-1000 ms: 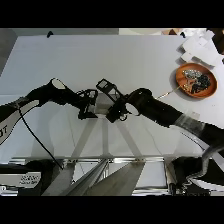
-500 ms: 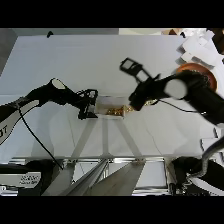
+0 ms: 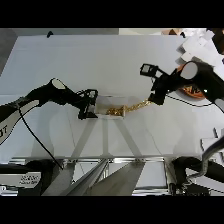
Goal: Fold the box and place the chain.
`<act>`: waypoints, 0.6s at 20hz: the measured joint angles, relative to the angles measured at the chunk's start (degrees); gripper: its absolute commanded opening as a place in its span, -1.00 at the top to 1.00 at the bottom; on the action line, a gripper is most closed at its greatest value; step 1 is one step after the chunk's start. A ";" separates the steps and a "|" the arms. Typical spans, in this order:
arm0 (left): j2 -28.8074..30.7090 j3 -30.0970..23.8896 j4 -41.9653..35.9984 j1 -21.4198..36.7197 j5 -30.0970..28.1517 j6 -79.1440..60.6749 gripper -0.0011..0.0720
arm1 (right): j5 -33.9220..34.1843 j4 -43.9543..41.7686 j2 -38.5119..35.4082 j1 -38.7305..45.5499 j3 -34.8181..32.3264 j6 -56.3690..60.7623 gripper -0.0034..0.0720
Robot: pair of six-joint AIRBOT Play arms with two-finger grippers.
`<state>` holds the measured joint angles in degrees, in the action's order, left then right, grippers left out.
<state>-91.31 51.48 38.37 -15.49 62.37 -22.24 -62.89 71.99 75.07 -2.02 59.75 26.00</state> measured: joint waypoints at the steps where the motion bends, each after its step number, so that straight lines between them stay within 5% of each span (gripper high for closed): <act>1: 0.00 0.00 0.00 0.00 0.00 0.00 0.05 | -0.04 -0.50 1.73 0.15 0.00 -3.56 -0.52; 12: 0.00 0.00 0.00 0.00 0.00 0.02 0.05 | 5.77 -4.13 7.78 0.26 -5.66 -28.41 -0.46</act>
<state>-91.31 51.48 38.37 -15.49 62.37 -22.22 -57.12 67.85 82.85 -1.76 54.08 -2.42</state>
